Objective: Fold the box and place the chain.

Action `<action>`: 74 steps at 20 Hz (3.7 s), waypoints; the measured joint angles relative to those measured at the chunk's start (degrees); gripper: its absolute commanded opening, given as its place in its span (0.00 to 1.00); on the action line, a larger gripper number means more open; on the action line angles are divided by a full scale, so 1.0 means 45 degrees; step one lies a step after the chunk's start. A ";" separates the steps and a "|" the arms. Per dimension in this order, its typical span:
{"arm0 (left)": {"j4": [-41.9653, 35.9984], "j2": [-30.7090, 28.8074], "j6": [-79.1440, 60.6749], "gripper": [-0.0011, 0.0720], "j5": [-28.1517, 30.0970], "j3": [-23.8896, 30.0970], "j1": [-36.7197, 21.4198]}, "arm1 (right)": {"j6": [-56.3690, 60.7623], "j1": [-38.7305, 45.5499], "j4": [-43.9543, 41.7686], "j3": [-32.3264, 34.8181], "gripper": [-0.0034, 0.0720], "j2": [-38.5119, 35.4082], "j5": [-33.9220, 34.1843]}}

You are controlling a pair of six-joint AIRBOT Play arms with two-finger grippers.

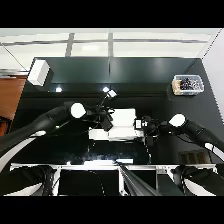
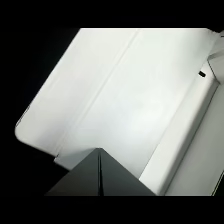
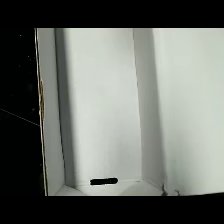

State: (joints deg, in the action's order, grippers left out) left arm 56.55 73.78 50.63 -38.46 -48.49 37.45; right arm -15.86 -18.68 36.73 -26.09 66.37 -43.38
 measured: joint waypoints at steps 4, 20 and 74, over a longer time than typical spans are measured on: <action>0.1243 -0.1943 0.0704 0.05 -0.0845 0.1073 -0.1661 | 0.0000 0.0000 -0.0015 0.0000 0.21 0.0000 0.0019; -0.1588 -0.2618 -0.9491 0.69 -0.0578 0.3623 -0.0704 | 0.0000 0.0000 -0.0019 0.0000 0.21 0.0000 0.0034; 0.1554 -0.3434 -0.0928 0.05 -0.2565 0.1797 -0.1501 | 0.0107 0.0000 -0.0015 0.0000 0.21 -0.0005 0.0034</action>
State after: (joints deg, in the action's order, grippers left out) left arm 63.55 58.33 46.46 -50.00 -40.40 30.70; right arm -15.38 -18.68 36.67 -26.09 66.35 -43.22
